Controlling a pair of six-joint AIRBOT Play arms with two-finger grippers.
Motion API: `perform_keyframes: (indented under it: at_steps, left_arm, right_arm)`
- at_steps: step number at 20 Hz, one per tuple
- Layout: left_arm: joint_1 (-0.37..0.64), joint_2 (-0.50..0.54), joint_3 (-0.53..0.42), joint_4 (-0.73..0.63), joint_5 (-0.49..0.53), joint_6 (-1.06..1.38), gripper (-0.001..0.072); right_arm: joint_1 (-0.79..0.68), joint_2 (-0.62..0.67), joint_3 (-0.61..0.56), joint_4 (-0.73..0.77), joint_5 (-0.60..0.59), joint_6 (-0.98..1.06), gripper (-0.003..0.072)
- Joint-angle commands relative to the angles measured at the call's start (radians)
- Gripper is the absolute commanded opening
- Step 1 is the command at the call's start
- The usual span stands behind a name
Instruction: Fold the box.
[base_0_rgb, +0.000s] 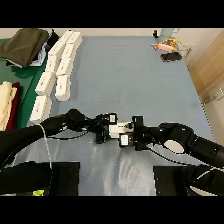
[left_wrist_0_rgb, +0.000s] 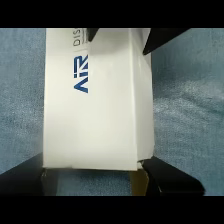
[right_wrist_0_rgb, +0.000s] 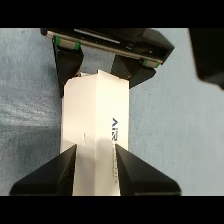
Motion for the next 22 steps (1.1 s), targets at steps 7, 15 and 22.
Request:
perform_keyframes:
  at_steps: [7,15,22]
  left_arm:
    - [0.000,0.001,0.001,0.001,-0.002,0.002,0.0439]
    - [0.000,0.001,0.001,0.001,-0.002,0.002,0.0439]
    - [0.000,0.001,0.001,0.001,-0.002,0.002,0.0439]
  right_arm:
    - [0.000,-0.031,0.002,0.008,0.006,-0.001,0.0456]
    - [0.024,0.013,0.012,0.030,0.027,0.001,0.0515]
    - [0.024,-0.066,0.012,0.029,0.008,0.000,0.0517]
